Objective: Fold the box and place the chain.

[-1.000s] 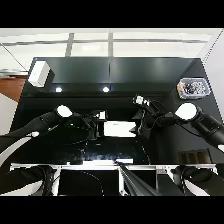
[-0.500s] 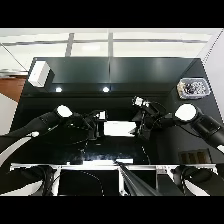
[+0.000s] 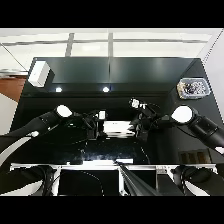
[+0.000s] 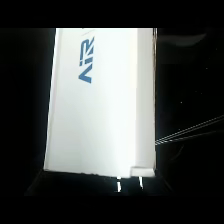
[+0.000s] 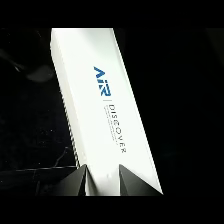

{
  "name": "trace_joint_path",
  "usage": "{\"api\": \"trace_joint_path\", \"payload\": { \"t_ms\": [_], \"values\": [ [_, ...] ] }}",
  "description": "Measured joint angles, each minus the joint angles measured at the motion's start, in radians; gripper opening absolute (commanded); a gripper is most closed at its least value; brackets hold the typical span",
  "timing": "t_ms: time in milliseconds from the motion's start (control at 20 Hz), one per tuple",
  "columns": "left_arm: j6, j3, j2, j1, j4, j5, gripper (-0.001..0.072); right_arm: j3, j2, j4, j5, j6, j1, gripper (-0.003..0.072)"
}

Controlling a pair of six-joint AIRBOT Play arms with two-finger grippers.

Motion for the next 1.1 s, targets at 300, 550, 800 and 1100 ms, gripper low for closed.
{"api": "trace_joint_path", "payload": {
  "t_ms": [300, 550, 800, 1100],
  "values": [
    [-0.001, 0.0, 0.0, 0.0, 0.0, 0.0, 0.0398, 0.0, 0.0, -0.005, -0.003, 0.019, 0.007, 0.0246],
    [-0.003, 0.0, 0.0, 0.0, 0.0, -0.001, 0.0398, 0.0, -0.007, -0.008, -0.006, 0.035, 0.018, 0.0246],
    [-0.003, 0.0, 0.0, 0.0, -0.001, -0.001, 0.0398, 0.0, -0.019, -0.019, -0.017, 0.047, 0.025, 0.0247],
    [-0.002, 0.0, 0.0, 0.0, 0.0, 0.0, 0.0399, 0.016, -0.007, -0.026, -0.019, 0.058, 0.026, 0.0688]
  ]
}}
